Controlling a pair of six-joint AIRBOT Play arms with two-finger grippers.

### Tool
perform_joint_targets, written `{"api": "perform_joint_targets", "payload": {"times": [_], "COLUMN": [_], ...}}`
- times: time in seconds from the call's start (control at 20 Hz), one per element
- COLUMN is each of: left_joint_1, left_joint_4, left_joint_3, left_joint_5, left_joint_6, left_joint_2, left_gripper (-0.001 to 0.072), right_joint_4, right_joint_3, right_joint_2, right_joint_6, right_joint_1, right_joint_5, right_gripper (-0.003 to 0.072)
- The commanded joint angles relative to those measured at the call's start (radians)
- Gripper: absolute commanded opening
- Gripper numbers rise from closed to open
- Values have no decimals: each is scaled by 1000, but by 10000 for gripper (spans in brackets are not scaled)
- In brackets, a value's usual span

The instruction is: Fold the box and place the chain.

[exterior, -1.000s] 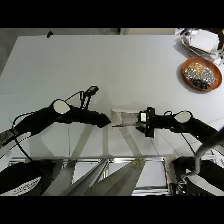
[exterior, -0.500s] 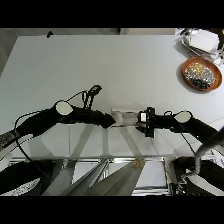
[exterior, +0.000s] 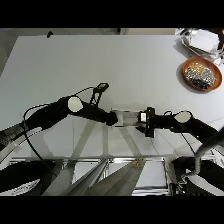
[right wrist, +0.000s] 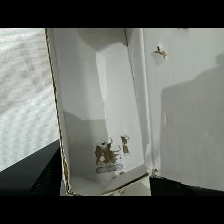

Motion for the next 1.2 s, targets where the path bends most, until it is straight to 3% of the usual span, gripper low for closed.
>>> {"api": "perform_joint_targets", "payload": {"times": [0.0, 0.4, 0.7, 0.95, 1.0, 1.05, 1.1, 1.15], "left_joint_1": [-40, -108, -117, -124, -124, -129, -137, -146], "left_joint_4": [162, 336, 390, 481, 481, 476, 474, 473], "left_joint_3": [76, 242, 284, 412, 432, 443, 446, 446], "left_joint_5": [-55, -202, -227, -412, -419, -419, -416, -414], "left_joint_6": [-218, -491, -614, -682, -698, -717, -729, -740], "left_joint_2": [-30, -160, -172, -216, -225, -232, -237, -246], "left_gripper": [511, 511, 509, 479, 437, 325, 267, 271], "right_joint_4": [0, 0, 0, 0, 0, 0, 0, 0], "right_joint_3": [0, 0, 0, 0, 0, 0, 0, 0], "right_joint_2": [1, 1, 1, 1, 1, 1, 1, 1], "right_joint_6": [0, 0, 0, 0, 0, 0, 0, 0], "right_joint_1": [0, 0, 0, 0, 0, 0, 0, 0], "right_joint_5": [0, 0, 0, 0, 0, 0, 0, 0], "right_gripper": [397, 397, 397, 397, 397, 397, 397, 397]}}
